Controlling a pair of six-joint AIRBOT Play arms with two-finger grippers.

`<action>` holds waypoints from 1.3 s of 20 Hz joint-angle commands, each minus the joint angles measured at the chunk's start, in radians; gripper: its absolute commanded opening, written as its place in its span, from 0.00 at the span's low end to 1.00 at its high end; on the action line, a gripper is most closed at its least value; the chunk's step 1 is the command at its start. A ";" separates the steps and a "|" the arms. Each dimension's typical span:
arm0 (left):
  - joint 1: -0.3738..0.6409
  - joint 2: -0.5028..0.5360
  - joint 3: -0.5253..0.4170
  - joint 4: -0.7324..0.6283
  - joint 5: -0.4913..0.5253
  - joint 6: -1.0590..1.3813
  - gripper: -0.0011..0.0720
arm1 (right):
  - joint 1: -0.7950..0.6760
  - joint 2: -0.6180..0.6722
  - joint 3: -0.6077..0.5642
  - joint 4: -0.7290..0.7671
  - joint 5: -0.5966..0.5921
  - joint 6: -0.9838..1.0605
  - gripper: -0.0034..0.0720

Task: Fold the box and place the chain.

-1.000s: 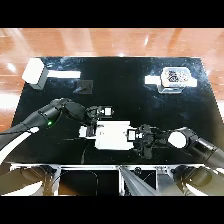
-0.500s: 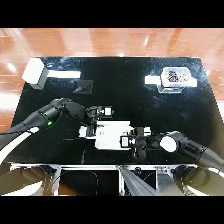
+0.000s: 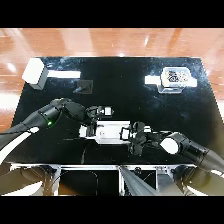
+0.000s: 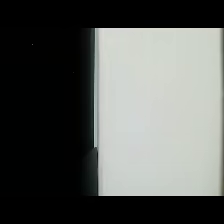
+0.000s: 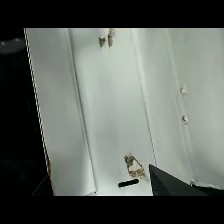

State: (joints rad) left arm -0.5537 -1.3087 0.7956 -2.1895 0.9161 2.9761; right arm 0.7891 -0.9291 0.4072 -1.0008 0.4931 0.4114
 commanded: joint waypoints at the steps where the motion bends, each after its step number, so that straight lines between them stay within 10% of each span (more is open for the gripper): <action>1: 0.001 0.001 0.001 0.000 0.001 0.000 0.04 | 0.000 0.011 0.001 -0.006 -0.008 0.060 1.00; 26: 0.001 0.001 0.001 0.000 0.002 0.000 0.04 | 0.000 0.052 0.001 -0.278 -0.131 0.396 1.00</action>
State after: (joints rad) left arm -0.5537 -1.3090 0.7956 -2.1895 0.9173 2.9772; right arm 0.7891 -0.8951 0.4072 -1.2442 0.3626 0.8047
